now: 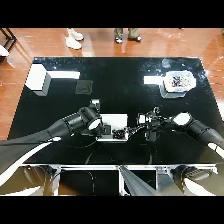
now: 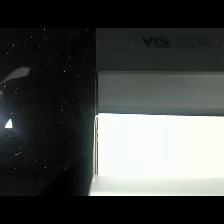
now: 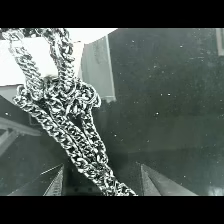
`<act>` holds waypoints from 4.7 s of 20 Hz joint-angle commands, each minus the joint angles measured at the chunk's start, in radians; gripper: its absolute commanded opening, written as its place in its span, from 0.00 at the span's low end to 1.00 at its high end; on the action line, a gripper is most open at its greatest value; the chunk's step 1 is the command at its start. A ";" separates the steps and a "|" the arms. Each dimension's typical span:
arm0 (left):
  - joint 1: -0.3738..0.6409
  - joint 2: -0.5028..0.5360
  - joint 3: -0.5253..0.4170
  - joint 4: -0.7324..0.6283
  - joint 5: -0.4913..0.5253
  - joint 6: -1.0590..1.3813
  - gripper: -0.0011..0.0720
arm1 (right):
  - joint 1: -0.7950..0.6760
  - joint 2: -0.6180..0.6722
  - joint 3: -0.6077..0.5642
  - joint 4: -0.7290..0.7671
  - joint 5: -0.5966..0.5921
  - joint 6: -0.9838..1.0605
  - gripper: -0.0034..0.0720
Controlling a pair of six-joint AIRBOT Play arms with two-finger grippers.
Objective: Fold the box and place the chain.
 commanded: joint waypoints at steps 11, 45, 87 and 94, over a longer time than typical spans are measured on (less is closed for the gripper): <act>0.001 0.000 0.000 0.001 0.000 0.000 0.04 | 0.001 0.105 0.010 0.002 0.046 0.183 0.07; 0.001 0.000 0.000 0.006 0.003 0.001 0.04 | 0.179 0.261 0.330 0.008 0.289 1.084 0.07; -0.011 0.334 0.050 0.042 -0.217 0.261 0.87 | -0.259 0.305 0.328 -0.295 0.567 1.312 0.98; 0.218 0.642 -0.174 -0.091 -0.233 0.386 0.88 | -0.175 0.296 0.332 -0.189 0.440 1.336 0.98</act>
